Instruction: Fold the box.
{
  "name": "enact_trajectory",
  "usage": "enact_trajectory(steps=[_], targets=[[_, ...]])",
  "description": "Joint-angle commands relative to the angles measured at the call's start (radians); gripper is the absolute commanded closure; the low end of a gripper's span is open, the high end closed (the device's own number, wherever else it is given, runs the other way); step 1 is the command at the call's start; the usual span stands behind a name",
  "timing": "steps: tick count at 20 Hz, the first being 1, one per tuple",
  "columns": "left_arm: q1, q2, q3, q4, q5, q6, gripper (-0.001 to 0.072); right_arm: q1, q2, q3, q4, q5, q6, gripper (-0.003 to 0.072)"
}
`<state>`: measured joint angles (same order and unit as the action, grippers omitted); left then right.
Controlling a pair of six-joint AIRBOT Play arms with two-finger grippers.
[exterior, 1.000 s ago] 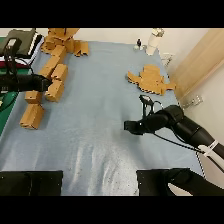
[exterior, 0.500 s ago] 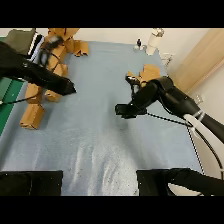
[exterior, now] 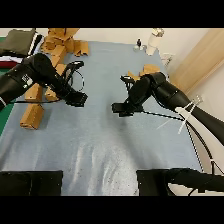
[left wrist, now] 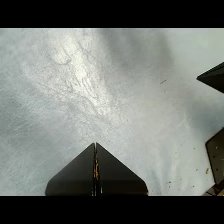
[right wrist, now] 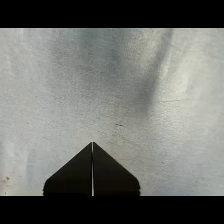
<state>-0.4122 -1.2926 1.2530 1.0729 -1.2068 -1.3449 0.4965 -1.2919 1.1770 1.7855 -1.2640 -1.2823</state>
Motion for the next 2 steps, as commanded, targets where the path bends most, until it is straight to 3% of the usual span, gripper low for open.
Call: enact_trajectory(steps=[1, 2], targets=[[-0.006, -0.01, 0.001, 0.005, 0.0, -0.01, 0.0696, 0.0, -0.003, 0.003, 0.002, -0.002, -0.002, 0.0683], [-0.006, -0.01, 0.001, 0.005, 0.0, -0.009, 0.0696, 0.0, -0.003, 0.003, 0.002, -0.002, -0.001, 0.0684]])
